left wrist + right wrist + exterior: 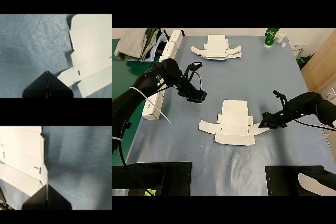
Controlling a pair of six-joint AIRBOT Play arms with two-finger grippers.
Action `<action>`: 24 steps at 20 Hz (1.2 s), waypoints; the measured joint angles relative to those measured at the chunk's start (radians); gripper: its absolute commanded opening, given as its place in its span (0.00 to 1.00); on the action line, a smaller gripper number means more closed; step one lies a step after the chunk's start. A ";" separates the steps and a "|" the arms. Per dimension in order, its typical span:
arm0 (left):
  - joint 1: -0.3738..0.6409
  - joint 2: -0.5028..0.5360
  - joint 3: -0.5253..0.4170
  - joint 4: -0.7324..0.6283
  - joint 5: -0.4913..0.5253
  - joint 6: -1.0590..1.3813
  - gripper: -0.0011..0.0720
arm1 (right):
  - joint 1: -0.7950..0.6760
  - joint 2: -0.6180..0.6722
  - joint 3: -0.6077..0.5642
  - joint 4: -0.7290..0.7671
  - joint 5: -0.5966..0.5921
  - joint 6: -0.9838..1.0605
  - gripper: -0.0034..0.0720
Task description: Fold the box.
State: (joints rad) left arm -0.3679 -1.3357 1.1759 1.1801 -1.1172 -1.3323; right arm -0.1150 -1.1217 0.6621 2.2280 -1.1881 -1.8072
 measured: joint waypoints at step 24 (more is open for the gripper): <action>0.085 0.168 -0.199 -0.185 -0.031 0.191 0.81 | 0.153 0.186 -0.135 -0.080 0.267 -0.096 0.05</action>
